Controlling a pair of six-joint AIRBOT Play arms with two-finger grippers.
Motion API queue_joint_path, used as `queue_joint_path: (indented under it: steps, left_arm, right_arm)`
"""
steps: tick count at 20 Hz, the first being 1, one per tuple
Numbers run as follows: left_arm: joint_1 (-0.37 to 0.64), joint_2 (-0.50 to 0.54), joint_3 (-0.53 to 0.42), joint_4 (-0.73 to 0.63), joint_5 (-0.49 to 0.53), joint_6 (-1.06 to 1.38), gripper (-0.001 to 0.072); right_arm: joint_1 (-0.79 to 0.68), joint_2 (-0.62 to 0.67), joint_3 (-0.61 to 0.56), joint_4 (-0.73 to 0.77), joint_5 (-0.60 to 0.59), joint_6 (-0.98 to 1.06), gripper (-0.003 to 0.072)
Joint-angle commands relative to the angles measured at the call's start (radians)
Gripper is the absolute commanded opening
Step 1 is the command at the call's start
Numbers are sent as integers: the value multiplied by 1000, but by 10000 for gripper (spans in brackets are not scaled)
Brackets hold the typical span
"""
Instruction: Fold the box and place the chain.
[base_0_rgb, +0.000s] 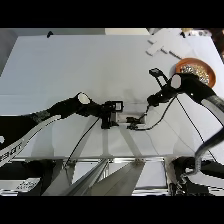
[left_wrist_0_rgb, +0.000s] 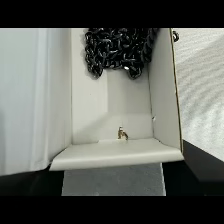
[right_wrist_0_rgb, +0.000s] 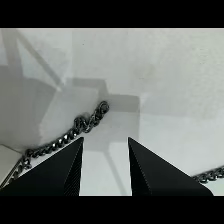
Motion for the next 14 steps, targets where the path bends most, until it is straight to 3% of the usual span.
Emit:
queue_joint_path:
  steps: [1,14]
  left_arm:
    - [0,1,0,0,0,0,255]
    - [0,1,0,0,0,0,255]
  right_arm:
    - [-2,0,1,8,-8,8,281]
    - [-22,1,-54,89,-53,29,256]
